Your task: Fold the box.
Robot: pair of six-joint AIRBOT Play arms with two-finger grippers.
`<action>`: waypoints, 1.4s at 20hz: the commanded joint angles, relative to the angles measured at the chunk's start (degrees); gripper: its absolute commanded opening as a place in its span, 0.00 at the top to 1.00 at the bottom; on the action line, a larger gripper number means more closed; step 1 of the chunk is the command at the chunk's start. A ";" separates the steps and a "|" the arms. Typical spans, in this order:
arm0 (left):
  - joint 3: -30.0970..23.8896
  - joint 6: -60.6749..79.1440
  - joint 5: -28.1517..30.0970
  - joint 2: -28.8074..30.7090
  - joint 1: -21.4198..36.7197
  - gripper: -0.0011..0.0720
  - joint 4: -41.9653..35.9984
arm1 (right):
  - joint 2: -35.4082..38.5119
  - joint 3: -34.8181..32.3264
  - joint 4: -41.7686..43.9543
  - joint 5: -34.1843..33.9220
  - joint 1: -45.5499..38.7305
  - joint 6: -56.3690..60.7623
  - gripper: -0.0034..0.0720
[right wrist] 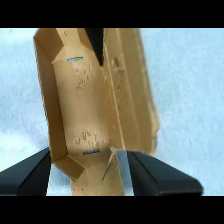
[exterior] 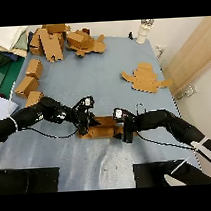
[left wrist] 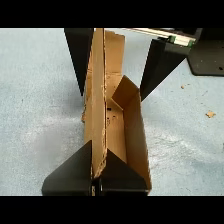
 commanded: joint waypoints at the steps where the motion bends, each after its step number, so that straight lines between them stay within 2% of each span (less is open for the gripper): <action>1: 0.04 0.02 0.00 0.00 0.02 0.97 0.00 | -1.57 0.81 0.52 -0.55 -0.42 -1.18 0.00; 15: 0.04 0.02 0.02 0.00 0.02 0.97 0.00 | -5.20 0.79 0.28 -0.85 -0.28 -1.18 0.00; 19: 0.04 0.02 0.02 0.00 0.02 0.97 0.02 | -5.18 0.83 -3.65 -0.79 0.20 -1.18 0.00; 28: 0.04 0.02 0.02 0.00 0.02 0.97 0.00 | -4.96 0.98 -7.50 1.22 6.73 -1.18 0.00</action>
